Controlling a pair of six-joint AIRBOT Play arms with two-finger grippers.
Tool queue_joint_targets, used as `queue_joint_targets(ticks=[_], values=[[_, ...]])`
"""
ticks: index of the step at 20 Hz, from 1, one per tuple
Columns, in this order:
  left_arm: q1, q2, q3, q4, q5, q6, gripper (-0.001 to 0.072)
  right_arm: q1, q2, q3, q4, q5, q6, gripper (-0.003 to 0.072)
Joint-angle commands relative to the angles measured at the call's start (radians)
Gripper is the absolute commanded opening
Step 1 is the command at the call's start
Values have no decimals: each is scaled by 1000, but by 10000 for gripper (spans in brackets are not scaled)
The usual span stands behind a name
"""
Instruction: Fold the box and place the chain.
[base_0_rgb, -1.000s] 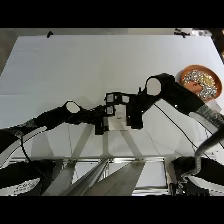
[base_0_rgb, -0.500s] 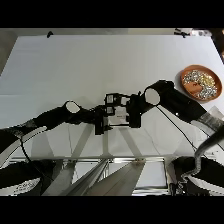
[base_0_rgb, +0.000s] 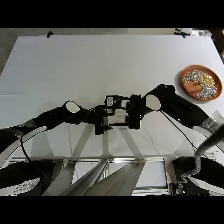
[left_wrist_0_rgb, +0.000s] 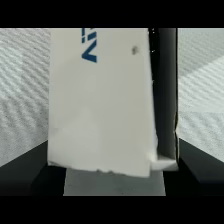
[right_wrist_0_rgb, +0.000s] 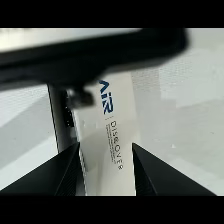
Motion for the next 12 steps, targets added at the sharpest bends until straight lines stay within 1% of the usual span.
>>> queue_joint_targets(ticks=[1, 6, 12], values=[[0, 0, 0, 0, -2, 0, 372, 15, 2, -27, 2, -27, 26, 314], [0, 0, 0, 0, -2, 0, 372, 31, 2, -59, 6, -15, 35, 314], [-1, 0, 0, 0, -2, 0, 372, 78, 3, -60, 7, -16, 61, 315]])
